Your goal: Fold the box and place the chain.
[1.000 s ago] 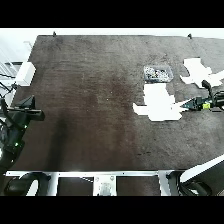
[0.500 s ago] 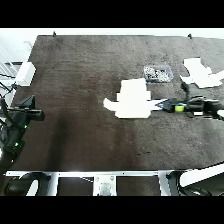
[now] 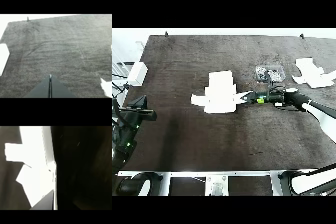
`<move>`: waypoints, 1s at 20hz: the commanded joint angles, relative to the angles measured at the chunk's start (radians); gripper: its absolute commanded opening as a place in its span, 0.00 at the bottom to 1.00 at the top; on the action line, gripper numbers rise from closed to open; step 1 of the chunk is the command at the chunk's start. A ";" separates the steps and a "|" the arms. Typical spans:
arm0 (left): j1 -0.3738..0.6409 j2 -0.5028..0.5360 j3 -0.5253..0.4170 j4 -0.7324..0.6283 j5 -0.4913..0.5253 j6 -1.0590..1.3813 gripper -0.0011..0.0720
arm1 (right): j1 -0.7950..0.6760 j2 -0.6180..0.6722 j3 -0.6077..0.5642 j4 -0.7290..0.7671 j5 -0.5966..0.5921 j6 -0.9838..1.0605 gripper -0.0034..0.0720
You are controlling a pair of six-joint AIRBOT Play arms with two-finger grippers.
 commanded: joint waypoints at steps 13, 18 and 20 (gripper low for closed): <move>0.000 -0.002 0.007 0.002 -0.086 0.005 0.82 | 0.081 0.002 0.010 -0.004 -0.193 -0.168 0.05; 0.000 -0.120 0.082 0.001 -0.142 0.016 0.82 | 0.089 0.002 -0.019 0.053 -0.236 -0.170 0.05; 0.000 -0.252 0.162 0.002 -0.196 0.016 0.82 | 0.089 0.002 -0.020 0.067 -0.241 -0.171 0.05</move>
